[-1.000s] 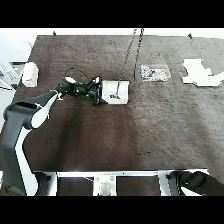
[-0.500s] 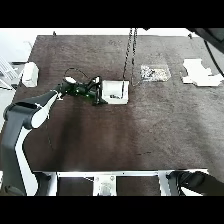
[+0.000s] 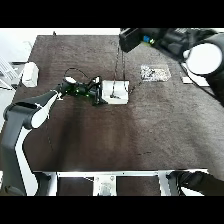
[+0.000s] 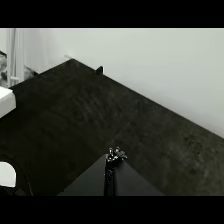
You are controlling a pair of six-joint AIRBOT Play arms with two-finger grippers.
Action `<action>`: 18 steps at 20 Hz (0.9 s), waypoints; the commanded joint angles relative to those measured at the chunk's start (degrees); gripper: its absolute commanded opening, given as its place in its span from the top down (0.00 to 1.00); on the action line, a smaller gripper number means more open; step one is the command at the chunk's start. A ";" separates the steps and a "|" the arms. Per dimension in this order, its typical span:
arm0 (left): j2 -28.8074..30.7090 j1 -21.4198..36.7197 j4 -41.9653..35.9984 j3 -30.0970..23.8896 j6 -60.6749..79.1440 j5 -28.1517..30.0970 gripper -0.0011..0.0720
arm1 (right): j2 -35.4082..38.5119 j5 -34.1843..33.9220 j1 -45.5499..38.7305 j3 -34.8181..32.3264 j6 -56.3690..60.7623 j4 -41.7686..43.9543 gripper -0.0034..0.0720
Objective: Fold the box and place the chain.
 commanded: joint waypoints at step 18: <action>0.04 0.04 0.00 0.02 0.00 0.07 0.42 | -19.41 -12.55 -7.23 -23.41 18.43 0.15 0.47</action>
